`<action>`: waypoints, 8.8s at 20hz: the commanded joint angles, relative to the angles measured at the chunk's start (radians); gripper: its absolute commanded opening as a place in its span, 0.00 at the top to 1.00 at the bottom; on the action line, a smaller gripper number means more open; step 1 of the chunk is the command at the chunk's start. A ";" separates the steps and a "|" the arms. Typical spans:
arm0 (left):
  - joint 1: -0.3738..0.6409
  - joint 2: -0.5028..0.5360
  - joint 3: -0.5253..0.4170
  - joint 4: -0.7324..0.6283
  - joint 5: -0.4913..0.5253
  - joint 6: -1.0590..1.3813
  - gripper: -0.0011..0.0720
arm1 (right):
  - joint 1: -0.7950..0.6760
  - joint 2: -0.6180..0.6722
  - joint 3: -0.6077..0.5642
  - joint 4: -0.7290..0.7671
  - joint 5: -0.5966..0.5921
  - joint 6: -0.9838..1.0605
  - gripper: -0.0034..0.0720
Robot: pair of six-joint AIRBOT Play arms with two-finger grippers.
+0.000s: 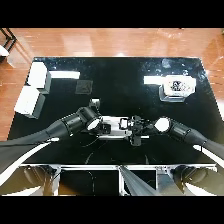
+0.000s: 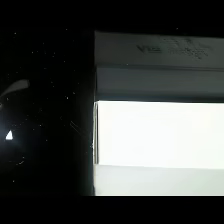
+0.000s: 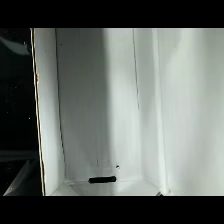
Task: Fold the box and place the chain.
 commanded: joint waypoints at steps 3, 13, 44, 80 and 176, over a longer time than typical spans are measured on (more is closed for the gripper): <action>0.000 0.000 0.013 -0.027 -0.033 0.000 0.58 | 0.000 0.000 0.000 0.002 0.000 0.002 0.42; 0.007 -0.005 0.032 0.035 -0.061 -0.005 0.36 | 0.000 0.000 0.000 0.002 0.000 0.002 0.42; 0.018 -0.027 0.056 0.032 -0.028 -0.038 0.58 | 0.000 0.000 0.000 0.002 0.000 0.002 0.42; 0.026 -0.044 0.055 0.005 -0.052 0.030 0.96 | -0.080 0.140 0.001 -0.090 0.144 0.042 0.34; 0.027 -0.044 0.055 0.005 -0.069 0.030 0.96 | -0.122 -0.053 0.161 0.056 0.356 1.453 0.19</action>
